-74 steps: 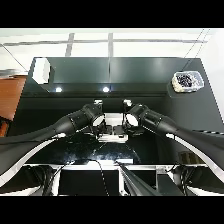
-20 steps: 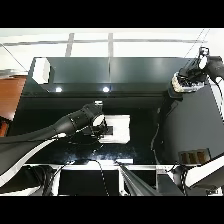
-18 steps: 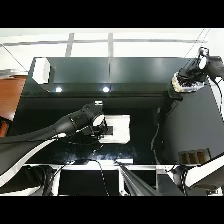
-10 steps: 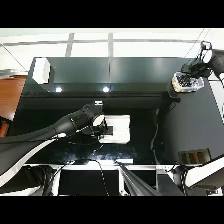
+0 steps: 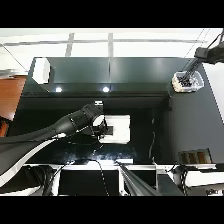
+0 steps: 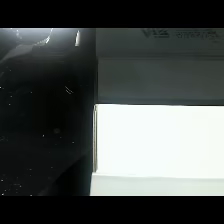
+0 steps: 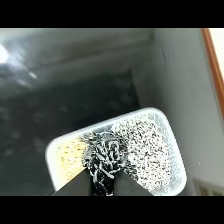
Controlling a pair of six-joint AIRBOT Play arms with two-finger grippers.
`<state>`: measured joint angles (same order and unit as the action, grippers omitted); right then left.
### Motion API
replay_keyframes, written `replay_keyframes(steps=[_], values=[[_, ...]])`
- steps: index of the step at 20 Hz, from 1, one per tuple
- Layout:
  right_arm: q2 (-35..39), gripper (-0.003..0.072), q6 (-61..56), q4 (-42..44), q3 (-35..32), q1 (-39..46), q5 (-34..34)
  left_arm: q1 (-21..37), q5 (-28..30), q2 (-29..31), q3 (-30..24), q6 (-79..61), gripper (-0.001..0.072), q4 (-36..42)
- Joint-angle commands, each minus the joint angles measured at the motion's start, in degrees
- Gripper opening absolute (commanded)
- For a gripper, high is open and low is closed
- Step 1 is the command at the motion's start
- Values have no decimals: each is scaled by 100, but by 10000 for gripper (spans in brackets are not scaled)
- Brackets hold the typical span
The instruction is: Fold the box and place the chain.
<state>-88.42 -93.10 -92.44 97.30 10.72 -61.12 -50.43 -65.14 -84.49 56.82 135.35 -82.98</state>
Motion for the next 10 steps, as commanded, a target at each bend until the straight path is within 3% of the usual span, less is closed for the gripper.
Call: replay_keyframes(steps=[1, 6, 10], values=[[778, 20, 79, 232, 4, 26, -13, 7, 166, 2, 7, -4, 33, -7], [1453, 20, 168, 435, 4, 105, 7, 0, 20, 2, 7, -11, 33, -9], [1998, 21, 483, 1154, -85, 61, -337, -2, 15, 2, 7, -13, 33, -9]])
